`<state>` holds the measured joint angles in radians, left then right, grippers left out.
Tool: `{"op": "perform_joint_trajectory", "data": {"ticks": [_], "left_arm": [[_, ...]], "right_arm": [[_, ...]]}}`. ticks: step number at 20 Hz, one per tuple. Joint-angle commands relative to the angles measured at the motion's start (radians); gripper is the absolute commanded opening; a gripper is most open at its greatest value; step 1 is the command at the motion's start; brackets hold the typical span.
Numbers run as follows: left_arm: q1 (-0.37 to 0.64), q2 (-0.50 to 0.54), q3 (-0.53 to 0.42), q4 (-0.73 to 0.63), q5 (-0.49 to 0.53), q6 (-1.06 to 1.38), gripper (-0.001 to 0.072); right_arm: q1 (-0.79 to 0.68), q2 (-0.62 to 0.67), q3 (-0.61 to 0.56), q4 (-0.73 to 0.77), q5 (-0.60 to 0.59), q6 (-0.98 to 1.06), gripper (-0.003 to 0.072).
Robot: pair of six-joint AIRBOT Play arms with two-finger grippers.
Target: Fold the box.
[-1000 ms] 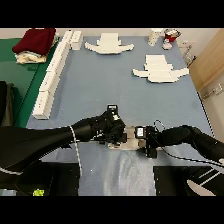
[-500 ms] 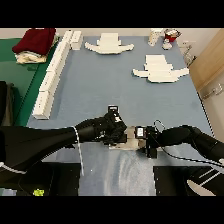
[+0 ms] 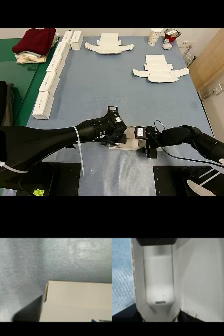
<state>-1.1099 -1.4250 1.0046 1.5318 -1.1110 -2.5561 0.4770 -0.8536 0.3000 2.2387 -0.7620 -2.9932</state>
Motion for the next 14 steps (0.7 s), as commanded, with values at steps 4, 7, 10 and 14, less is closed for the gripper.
{"op": "perform_joint_trajectory", "data": {"ticks": [4,7,10,14], "left_arm": [[0.000,0.006,0.001,0.002,0.000,0.000,0.0365],[-0.008,0.026,0.001,0.019,0.000,0.000,0.0363],[-0.051,0.045,0.001,0.103,0.001,-0.074,0.0342],[-0.075,0.021,0.000,0.140,0.002,-0.108,0.0344]], "right_arm": [[0.000,0.001,0.000,0.000,0.002,0.000,0.0506],[0.000,0.001,0.000,0.000,0.002,0.000,0.0506],[0.000,0.001,0.000,0.000,0.002,0.000,0.0506],[0.000,0.001,0.000,0.000,0.002,0.000,0.0506]]}}
